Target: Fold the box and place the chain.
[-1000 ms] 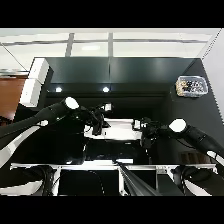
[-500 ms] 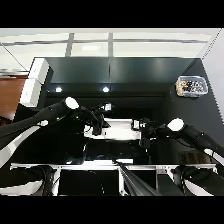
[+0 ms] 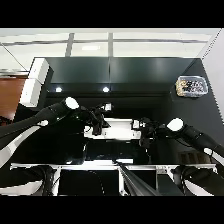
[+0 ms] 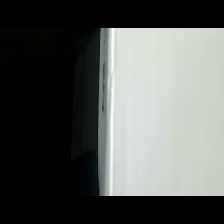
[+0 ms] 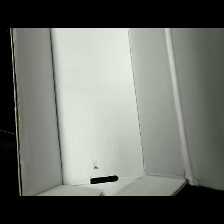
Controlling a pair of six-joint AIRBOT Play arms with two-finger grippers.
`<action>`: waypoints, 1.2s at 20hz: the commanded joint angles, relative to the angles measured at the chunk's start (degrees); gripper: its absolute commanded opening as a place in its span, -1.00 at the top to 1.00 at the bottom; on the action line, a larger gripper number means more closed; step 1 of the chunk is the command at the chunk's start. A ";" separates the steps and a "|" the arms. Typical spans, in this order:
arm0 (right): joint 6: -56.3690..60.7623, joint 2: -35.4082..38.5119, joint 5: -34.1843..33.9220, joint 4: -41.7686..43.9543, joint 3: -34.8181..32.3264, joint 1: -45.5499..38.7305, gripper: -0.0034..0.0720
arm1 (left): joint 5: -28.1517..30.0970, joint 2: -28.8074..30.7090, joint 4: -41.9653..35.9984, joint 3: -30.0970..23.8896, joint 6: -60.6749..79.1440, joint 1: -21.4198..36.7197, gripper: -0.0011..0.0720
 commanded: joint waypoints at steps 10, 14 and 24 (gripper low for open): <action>1.92 -0.81 -0.39 -1.46 0.66 0.55 -0.55 | -0.04 -0.09 0.02 -0.02 0.02 0.00 0.90; 1.90 -0.81 -0.39 -1.46 0.66 0.55 -0.33 | -0.31 -0.09 0.00 -0.02 -0.02 0.00 0.89; 1.92 -0.81 -0.46 -1.42 0.66 0.55 -0.33 | -7.74 12.35 9.29 0.09 -13.79 5.03 -0.26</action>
